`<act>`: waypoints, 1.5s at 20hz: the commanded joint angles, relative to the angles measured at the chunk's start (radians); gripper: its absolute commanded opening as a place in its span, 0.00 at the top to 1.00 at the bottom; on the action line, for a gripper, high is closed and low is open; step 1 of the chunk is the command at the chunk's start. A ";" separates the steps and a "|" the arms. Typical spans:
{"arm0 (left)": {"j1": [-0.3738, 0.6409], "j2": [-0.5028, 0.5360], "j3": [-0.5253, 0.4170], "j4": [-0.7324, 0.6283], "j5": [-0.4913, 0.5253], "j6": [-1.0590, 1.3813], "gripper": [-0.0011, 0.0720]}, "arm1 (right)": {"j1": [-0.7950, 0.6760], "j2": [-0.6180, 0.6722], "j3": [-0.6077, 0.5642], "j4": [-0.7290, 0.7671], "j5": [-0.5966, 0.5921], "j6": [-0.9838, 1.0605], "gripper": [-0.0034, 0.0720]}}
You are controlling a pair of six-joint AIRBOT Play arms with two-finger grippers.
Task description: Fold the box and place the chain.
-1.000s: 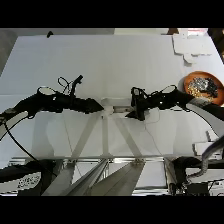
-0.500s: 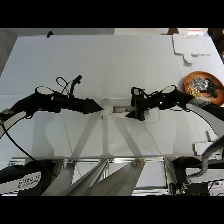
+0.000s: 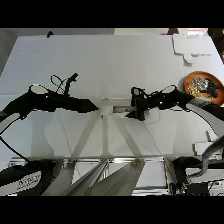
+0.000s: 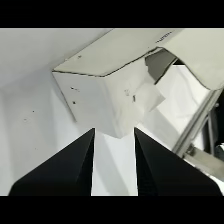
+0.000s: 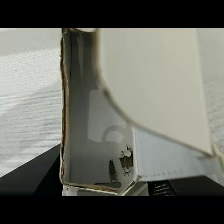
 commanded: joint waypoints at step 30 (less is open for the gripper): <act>-0.259 0.002 0.034 0.283 0.425 -0.305 0.39 | 0.000 0.001 0.000 0.000 0.000 -0.001 0.43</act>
